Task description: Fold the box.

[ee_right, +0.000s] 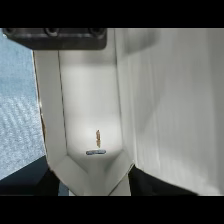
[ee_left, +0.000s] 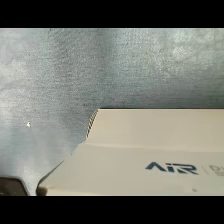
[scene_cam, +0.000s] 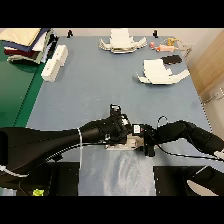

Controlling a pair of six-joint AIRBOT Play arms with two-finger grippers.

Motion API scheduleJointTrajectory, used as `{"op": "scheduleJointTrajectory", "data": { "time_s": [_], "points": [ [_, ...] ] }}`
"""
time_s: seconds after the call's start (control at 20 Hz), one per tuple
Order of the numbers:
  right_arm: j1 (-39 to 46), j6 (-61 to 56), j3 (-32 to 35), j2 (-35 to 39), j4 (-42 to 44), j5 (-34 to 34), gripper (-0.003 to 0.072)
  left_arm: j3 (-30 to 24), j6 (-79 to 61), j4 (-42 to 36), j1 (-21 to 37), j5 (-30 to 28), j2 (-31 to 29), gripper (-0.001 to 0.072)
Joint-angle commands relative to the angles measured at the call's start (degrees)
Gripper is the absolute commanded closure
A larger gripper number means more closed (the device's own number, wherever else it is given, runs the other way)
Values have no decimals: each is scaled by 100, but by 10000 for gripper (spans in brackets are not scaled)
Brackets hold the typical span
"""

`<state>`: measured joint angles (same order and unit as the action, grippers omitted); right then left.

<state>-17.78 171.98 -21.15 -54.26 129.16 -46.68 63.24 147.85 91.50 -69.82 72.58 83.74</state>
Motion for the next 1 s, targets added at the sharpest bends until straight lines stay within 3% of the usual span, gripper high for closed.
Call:
{"op": "scheduleJointTrajectory", "data": {
  "time_s": [0.0, 0.15, 0.2, 0.25, 0.3, 0.55, 0.8, 0.85, 0.9, 0.95],
  "points": [
    [-4, 0, 2, -4, 4, 7, 173, 33, 66, -20, -22, 4, 31, 695],
    [-4, 0, 2, -4, 4, 7, 172, 83, 24, -164, -22, 2, 31, 688],
    [-4, 0, 2, -4, 4, 9, 173, 127, -24, -195, -22, 15, 31, 448],
    [-4, 0, 2, -4, 4, 9, 172, 203, -15, -214, -22, 76, 31, 92],
    [-4, 0, 2, -4, 4, 7, 173, 289, -20, -212, -20, 177, 31, 43],
    [-4, 0, 2, -4, 4, 7, 172, 540, -199, -98, 39, 824, -122, 43],
    [-4, 0, 2, -4, 4, 7, 173, 599, -673, -173, 225, 1659, -894, 47],
    [-4, 0, 2, -4, 4, 9, 172, 597, -809, -166, 243, 1801, -1084, 167],
    [-4, 0, 2, -4, 4, 9, 172, 597, -1067, -157, 243, 1989, -1274, 491],
    [-4, 0, 2, -4, 4, 9, 173, 597, -1434, -155, 240, 2122, -1419, 686]
  ]
}}
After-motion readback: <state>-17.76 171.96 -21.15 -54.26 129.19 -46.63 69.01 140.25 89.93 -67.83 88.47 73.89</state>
